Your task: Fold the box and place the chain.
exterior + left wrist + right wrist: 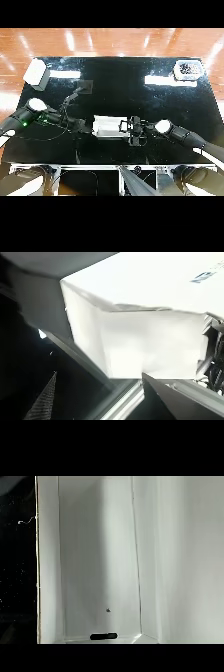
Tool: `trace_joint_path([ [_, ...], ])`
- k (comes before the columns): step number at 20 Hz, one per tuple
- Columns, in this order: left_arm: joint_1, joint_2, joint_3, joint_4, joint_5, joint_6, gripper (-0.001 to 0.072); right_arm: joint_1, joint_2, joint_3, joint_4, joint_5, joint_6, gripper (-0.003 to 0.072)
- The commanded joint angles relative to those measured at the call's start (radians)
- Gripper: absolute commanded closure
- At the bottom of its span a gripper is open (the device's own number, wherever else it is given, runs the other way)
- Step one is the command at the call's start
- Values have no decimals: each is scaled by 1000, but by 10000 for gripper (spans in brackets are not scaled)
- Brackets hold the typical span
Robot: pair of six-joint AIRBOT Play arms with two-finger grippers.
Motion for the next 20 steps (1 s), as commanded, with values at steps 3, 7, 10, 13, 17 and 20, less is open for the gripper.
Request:
trace_joint_path([
  [3,-82,1,19,13,89,-51,63,0,0,0,0,0,0,156],
  [7,-150,2,36,122,159,-168,63,0,0,0,0,0,0,156],
  [10,-203,2,64,211,177,-219,63,0,0,0,0,0,0,156],
  [13,-210,3,94,223,173,-219,63,0,0,0,0,1,0,156],
  [17,-210,6,104,226,161,-219,63,0,0,0,0,0,0,156],
  [20,-210,6,103,227,151,-219,63,0,0,0,0,0,0,158],
])
